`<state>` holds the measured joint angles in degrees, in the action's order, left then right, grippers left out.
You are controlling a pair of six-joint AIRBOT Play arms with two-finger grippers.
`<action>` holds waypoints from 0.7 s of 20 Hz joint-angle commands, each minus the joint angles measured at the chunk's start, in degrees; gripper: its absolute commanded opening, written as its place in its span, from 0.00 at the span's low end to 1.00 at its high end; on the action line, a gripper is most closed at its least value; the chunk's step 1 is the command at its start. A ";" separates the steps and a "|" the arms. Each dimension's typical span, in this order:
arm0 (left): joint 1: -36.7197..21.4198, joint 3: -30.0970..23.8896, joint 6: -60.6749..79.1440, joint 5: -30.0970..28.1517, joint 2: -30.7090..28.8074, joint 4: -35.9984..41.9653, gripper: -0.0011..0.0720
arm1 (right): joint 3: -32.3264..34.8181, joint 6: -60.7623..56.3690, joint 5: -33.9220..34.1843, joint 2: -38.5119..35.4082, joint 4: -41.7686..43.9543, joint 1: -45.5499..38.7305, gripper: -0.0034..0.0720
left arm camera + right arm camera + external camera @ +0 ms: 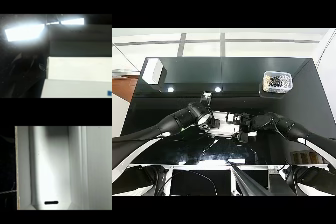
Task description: Fold the box and place the chain.
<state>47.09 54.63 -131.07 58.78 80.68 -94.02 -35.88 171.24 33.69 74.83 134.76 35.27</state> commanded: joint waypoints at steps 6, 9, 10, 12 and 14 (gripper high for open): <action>0.02 0.02 0.31 0.26 -0.04 0.22 0.31 | 0.02 -0.02 0.22 0.04 -0.02 -0.02 0.76; 0.02 0.02 0.44 0.24 -0.04 0.20 0.05 | 0.02 -0.02 0.22 0.04 -0.04 -0.02 0.76; 0.02 0.02 0.42 0.22 -0.04 0.20 0.05 | 0.02 -0.02 0.22 0.04 -0.04 -0.02 0.76; -0.04 0.02 0.39 0.28 -0.28 0.17 0.05 | 0.00 -0.04 0.24 0.00 -0.04 -0.02 0.76; -0.39 0.02 0.37 0.68 -1.11 0.20 0.05 | 0.00 -1.05 0.24 -0.81 -1.57 -0.02 0.93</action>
